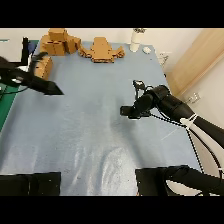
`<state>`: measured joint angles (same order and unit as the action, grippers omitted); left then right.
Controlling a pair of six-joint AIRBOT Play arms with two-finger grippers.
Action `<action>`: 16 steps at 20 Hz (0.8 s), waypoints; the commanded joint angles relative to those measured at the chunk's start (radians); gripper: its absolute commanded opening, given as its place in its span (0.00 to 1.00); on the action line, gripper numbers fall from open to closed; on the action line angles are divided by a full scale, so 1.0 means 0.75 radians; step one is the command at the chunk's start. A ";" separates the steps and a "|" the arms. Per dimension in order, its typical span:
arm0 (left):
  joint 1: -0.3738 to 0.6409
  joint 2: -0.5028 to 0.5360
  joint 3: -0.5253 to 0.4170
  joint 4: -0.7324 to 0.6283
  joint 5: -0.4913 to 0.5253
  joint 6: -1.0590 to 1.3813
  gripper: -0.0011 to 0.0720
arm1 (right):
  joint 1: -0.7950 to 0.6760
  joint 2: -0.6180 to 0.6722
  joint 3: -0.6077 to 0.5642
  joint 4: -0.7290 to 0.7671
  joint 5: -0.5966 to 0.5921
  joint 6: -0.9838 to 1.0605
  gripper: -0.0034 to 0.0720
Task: Fold the box.
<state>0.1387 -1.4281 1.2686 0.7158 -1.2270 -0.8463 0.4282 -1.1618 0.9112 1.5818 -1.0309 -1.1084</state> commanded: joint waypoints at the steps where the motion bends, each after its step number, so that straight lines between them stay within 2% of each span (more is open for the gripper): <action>1: -0.305 0.025 0.014 0.140 -0.017 -0.258 0.03 | -0.001 -0.001 0.001 0.001 0.001 0.001 0.05; 4: -0.517 0.023 0.013 0.259 0.003 -0.383 0.03 | -0.001 -0.001 0.001 0.001 0.000 0.001 0.05; 7: -0.642 0.017 0.013 0.263 0.023 -0.438 0.03 | -0.001 -0.001 0.001 0.001 0.001 0.001 0.05; 10: -0.719 0.017 0.013 0.263 0.072 -0.437 0.03 | -0.001 -0.001 0.001 0.001 0.001 0.001 0.05; 16: -0.765 0.017 0.014 0.262 0.027 -0.443 0.03 | -0.001 -0.001 0.001 0.001 0.001 0.001 0.05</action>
<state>-0.4156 -1.4147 1.2778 0.9092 -1.2018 -1.1717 0.4282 -1.1618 0.9112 1.5822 -1.0309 -1.1080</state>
